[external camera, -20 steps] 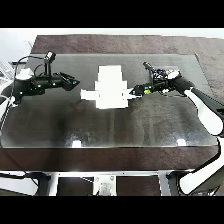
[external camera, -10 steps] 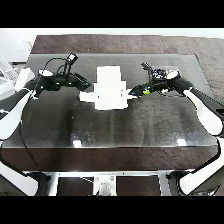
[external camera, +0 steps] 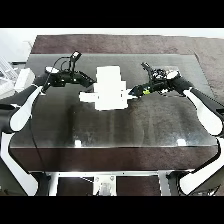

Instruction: Fold the box and place the chain.

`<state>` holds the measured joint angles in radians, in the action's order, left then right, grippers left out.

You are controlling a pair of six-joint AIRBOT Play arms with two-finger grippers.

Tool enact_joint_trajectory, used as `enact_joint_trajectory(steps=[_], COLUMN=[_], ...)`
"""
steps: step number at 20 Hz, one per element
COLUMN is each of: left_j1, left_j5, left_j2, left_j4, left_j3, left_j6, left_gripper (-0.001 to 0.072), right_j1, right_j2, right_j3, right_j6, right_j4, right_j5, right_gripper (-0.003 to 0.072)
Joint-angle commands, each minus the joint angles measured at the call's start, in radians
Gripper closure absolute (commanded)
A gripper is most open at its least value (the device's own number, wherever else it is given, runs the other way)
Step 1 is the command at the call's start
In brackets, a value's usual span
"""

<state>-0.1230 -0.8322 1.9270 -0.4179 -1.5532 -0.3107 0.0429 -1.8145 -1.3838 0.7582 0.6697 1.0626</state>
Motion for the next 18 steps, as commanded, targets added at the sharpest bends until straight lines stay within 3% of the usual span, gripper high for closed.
enact_joint_trajectory(steps=[1, 18], left_j1=[-0.001, -0.004], left_j5=[-0.025, -0.145], left_j2=[0.026, 0.058], left_j4=[0.002, 0.042], left_j3=[-0.025, -0.042], left_j6=[-0.031, -0.027], left_gripper=[0.0179, 0.0178], right_j1=[-0.001, -0.001], right_j2=[-0.001, -0.001], right_j3=[-0.002, -0.007], right_j6=[-0.001, -0.003], right_j4=[0.000, 0.000], right_j5=[0.000, 0.001], right_gripper=[0.0679, 0.0678])
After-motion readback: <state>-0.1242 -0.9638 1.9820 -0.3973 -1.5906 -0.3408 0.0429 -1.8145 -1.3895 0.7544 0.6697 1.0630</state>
